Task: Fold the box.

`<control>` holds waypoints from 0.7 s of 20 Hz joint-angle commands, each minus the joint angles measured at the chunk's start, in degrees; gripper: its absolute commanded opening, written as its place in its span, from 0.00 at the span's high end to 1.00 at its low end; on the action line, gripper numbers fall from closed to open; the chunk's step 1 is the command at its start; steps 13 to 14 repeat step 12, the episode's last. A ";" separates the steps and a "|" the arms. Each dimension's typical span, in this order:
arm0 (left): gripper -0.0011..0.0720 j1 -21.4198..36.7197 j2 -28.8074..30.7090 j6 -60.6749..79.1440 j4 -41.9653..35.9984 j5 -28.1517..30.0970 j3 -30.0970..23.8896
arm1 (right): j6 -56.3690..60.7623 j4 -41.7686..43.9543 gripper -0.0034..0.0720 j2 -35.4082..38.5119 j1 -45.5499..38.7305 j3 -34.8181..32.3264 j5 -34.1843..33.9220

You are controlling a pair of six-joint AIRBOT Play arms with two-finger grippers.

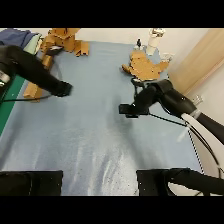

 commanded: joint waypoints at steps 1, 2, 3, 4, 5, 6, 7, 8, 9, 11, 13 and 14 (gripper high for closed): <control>0.97 -11.30 -3.52 -5.57 -0.68 -4.24 -0.44 | -2.91 1.55 0.95 -7.48 3.21 6.34 -1.22; 0.97 -12.37 -4.74 -6.45 -0.72 -4.81 -0.44 | -2.93 1.38 0.95 -7.82 4.24 6.56 -0.63; 0.96 -13.03 -5.66 -7.61 -0.74 -5.62 -0.42 | -2.89 1.42 0.95 -7.82 5.07 6.56 -0.61; 0.96 -13.35 -6.25 -8.63 -0.72 -6.82 -0.42 | -2.86 1.55 0.95 -7.80 5.73 6.56 -1.38; 0.96 -13.35 -6.60 -8.68 -0.74 -7.48 -0.42 | -2.86 1.53 0.95 -7.82 6.05 6.54 -1.79; 0.96 -13.35 -6.62 -8.59 -0.68 -8.24 -0.44 | -2.86 1.60 0.95 -7.82 6.08 6.56 -1.75; 0.96 -13.33 -6.58 -8.59 -0.70 -8.35 -0.42 | -2.86 1.53 0.95 -7.82 6.01 6.54 -1.77; 0.96 -13.33 -6.60 -8.59 -0.70 -8.24 -0.42 | -2.86 1.33 0.95 -7.82 6.01 6.54 -1.77; 0.96 -13.35 -6.60 -8.59 -0.70 -8.24 -0.42 | -2.86 1.29 0.95 -7.82 6.01 6.56 -1.75; 0.96 -13.33 -6.60 -8.59 -0.70 -8.24 -0.42 | -2.86 1.29 0.95 -7.82 6.01 6.54 -1.75; 0.96 -13.35 -6.60 -8.59 -0.72 -8.24 -0.42 | -2.86 1.31 0.95 -7.82 6.01 6.56 -1.77; 0.96 -13.35 -6.60 -8.59 -0.72 -8.24 -0.42 | -2.86 1.31 0.95 -7.82 6.01 6.56 -1.77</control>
